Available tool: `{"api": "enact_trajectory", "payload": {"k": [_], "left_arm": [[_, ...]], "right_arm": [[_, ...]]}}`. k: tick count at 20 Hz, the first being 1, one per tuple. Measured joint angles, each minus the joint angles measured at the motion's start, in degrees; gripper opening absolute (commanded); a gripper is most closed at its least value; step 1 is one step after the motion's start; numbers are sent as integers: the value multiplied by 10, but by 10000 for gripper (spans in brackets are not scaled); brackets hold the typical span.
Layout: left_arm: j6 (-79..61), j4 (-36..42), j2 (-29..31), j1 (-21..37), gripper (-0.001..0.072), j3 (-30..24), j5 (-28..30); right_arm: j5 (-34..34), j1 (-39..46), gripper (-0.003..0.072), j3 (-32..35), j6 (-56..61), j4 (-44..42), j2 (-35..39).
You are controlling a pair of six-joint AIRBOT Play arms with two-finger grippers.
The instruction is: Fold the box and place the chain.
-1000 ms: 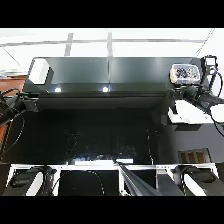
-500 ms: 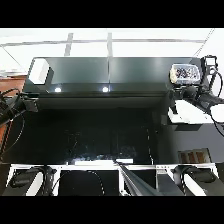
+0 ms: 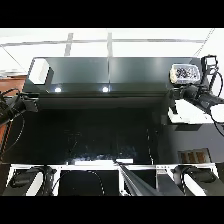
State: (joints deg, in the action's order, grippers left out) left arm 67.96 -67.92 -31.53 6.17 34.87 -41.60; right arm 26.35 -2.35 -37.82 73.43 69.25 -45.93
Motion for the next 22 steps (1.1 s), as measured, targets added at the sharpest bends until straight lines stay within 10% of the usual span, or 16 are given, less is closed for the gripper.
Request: {"api": "enact_trajectory", "payload": {"k": [9, 10, 11, 12, 17, 22], "left_arm": [[0, 24, -1, 0, 30, 0, 41], [0, 33, -2, 0, 114, 0, 49], [0, 41, -6, 0, 535, 0, 59], [0, 48, -14, 0, 715, 0, 71], [11, 37, -96, -9, 714, 7, 54], [135, -89, -175, -13, 714, 17, -18]], "right_arm": [[-62, 0, 16, 0, 0, -44, 0], [-78, 0, 104, 0, 0, -47, 0], [-96, 0, 526, 0, 0, -48, -2], [-111, 3, 720, 0, 0, -48, -5], [-71, 83, 716, -26, 31, 14, -59], [41, 355, 715, -157, 153, 137, -167]]}}
